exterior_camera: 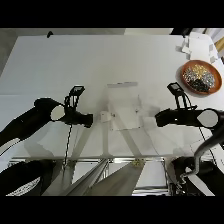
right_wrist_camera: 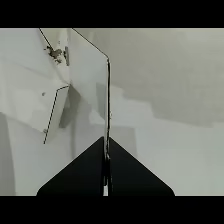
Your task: Fold the box and place the chain.
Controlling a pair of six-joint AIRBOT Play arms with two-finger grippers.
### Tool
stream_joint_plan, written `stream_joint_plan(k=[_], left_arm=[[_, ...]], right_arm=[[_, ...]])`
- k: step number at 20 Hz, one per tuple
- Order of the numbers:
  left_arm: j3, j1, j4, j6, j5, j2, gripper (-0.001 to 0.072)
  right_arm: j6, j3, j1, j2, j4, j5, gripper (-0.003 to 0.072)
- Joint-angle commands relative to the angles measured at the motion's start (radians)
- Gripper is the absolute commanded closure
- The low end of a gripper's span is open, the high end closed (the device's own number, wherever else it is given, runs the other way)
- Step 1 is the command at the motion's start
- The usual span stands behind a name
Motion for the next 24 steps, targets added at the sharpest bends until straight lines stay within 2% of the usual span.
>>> stream_joint_plan(k=[1, 6, 9, 13, 21, 23, 24], left_arm=[[0.000, 0.000, -0.009, 0.000, 0.045, 0.000, 0.0015], [0.000, 0.002, -0.018, 0.159, 0.084, 0.000, 0.0015], [0.000, 0.001, -0.023, 0.177, 0.047, 0.000, 0.0015], [0.000, 0.000, -0.085, 0.324, 0.018, 0.000, 0.0016], [0.000, 0.003, -0.072, 0.383, -0.014, 0.023, 0.0018], [0.016, 0.034, -0.058, 0.401, -0.012, 0.039, 0.0020], [0.037, 0.068, -0.103, 0.448, -0.024, 0.053, 0.0019]], right_arm=[[0.001, -0.008, 0.118, 0.006, 0.006, -0.067, 0.0672], [0.001, -0.008, 0.140, 0.006, 0.002, -0.066, 0.0671], [0.001, -0.008, 0.140, 0.006, 0.003, -0.066, 0.0671], [0.001, -0.008, 0.141, 0.006, 0.003, -0.066, 0.0671], [0.001, -0.008, 0.140, 0.006, 0.003, -0.066, 0.0671], [0.001, -0.008, 0.141, 0.006, 0.003, -0.065, 0.0671], [0.001, -0.008, 0.140, 0.006, 0.004, -0.058, 0.0671]])
